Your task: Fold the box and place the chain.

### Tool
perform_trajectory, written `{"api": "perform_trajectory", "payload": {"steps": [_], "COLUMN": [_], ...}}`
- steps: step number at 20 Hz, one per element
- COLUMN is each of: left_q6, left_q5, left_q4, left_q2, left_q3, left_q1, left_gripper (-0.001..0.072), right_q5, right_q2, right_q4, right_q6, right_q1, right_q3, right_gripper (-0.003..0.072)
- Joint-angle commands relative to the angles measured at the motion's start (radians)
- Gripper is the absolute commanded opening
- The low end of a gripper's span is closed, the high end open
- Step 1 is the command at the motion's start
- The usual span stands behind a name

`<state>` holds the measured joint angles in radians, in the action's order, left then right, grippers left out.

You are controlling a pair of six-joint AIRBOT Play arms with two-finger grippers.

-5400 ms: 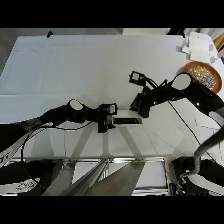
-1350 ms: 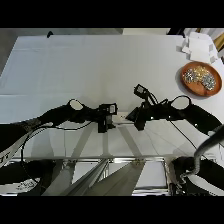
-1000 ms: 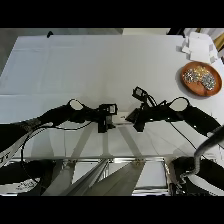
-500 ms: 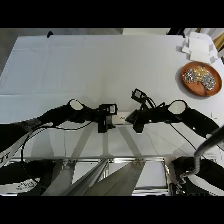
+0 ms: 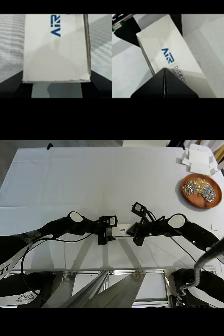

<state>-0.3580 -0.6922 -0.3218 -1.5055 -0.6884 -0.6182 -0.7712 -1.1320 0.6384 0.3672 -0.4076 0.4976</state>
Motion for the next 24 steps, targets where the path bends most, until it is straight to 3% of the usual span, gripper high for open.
{"api": "perform_trajectory", "payload": {"steps": [1, 8, 11, 14, 16, 21, 24], "left_q6": [-0.001, -0.001, -0.001, -0.001, -0.001, -0.001, -0.001], "left_q5": [0.000, 0.000, 0.000, 0.000, 0.000, 0.000, 0.000], "left_q4": [0.000, -0.001, 0.000, 0.000, -0.001, 0.000, -0.001], "left_q2": [0.000, 0.000, 0.000, 0.000, 0.000, 0.000, 0.000], "left_q3": [0.000, 0.000, 0.000, 0.000, 0.000, 0.000, 0.000], "left_q1": [0.000, 0.000, 0.000, 0.000, 0.000, 0.000, 0.000], "left_gripper": [0.0333, 0.0333, 0.0333, 0.0333, 0.0333, 0.0333, 0.0333], "right_q5": [-0.001, -0.085, -0.095, -0.231, -0.358, -0.614, -0.647], "right_q2": [0.000, 0.103, 0.221, 0.354, 0.430, 0.477, 0.477], "right_q4": [-0.061, -0.040, 0.175, 0.454, 0.561, 0.573, 0.586], "right_q6": [-0.006, 0.036, 0.327, 0.694, 0.849, 0.867, 0.880], "right_q1": [0.000, 0.001, 0.030, 0.150, 0.259, 0.382, 0.382], "right_q3": [0.010, 0.114, 0.119, 0.119, 0.119, 0.191, 0.194], "right_gripper": [0.0007, 0.0011, 0.0011, 0.0010, 0.0010, 0.0010, 0.0011]}}
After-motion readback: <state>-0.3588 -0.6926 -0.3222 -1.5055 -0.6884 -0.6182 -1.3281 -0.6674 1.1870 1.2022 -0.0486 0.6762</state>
